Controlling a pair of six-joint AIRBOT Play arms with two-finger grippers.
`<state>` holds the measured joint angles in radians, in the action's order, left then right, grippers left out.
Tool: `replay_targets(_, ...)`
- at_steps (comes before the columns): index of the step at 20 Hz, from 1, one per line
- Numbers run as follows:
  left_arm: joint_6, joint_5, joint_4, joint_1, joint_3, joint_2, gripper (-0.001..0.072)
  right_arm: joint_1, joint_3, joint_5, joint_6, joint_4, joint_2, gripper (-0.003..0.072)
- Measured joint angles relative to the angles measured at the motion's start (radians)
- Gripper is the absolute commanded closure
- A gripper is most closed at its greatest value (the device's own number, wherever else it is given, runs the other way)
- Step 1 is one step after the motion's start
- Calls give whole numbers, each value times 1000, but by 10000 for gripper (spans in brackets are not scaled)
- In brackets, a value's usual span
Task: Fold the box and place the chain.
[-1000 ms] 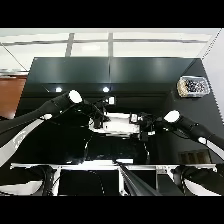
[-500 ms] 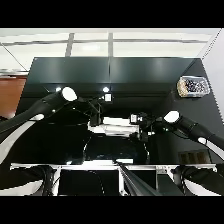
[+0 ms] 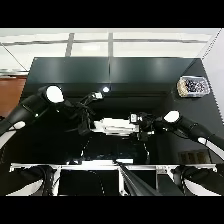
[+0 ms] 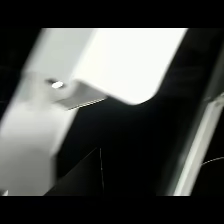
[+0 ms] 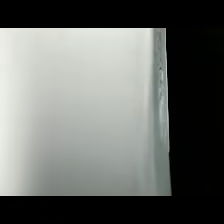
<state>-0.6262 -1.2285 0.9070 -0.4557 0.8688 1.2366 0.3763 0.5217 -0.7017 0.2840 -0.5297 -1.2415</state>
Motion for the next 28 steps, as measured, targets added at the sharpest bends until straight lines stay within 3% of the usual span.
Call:
replay_targets(2, 3, 75, -146, -21, -56, -4, 685, 1, 0, 0, 0, 2, 0, 201)
replay_targets(8, 320, 496, -701, -45, -166, 9, 683, 1, 0, 1, 1, 3, 0, 201)
replay_targets(11, 434, 601, -807, -47, -171, 68, 684, 1, 0, 1, 1, 4, 0, 201)
replay_targets(16, 418, 634, -743, -48, -154, 163, 684, 1, 0, 0, 1, 7, 0, 201)
replay_targets(21, 363, 588, -610, -35, -135, 176, 684, 1, 0, -3, 2, 4, 0, 201)
replay_targets(28, 185, 473, -355, 88, -146, -62, 682, 1, 0, 2, 2, 3, 0, 201)
